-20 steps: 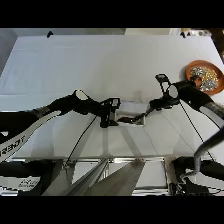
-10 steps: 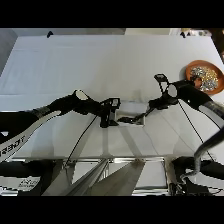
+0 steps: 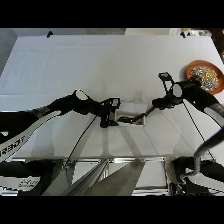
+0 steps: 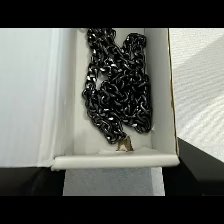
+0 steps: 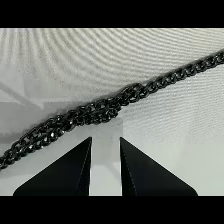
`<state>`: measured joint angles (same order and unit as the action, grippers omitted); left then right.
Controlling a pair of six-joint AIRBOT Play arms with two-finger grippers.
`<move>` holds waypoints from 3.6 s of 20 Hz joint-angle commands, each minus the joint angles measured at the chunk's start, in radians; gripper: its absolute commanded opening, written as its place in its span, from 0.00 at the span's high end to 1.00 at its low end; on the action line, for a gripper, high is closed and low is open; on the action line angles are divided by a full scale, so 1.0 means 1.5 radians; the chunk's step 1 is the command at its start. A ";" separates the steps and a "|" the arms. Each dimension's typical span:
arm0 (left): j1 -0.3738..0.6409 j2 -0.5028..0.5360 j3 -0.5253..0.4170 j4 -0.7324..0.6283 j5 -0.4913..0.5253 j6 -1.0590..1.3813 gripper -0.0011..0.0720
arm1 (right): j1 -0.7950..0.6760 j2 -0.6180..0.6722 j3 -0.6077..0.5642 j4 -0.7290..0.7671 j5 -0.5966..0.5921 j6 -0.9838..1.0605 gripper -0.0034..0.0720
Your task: Fold the box and place the chain.
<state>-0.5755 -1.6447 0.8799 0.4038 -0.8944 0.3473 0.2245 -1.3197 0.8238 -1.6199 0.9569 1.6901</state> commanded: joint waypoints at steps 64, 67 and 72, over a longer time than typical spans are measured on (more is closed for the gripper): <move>0.000 0.001 0.000 0.000 0.000 0.000 0.70 | 0.244 0.197 -0.003 0.330 0.068 -0.186 0.68; 0.000 0.001 0.000 0.000 0.000 0.000 0.70 | 0.244 0.176 -0.003 0.310 0.066 -0.172 0.68; 0.000 0.001 0.000 0.000 0.000 0.000 0.70 | 0.244 0.180 -0.003 0.310 0.060 -0.172 0.69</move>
<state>-0.5755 -1.6440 0.8795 0.4038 -0.8944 0.3473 0.5888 -1.0424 0.8188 -1.1435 1.0561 1.4220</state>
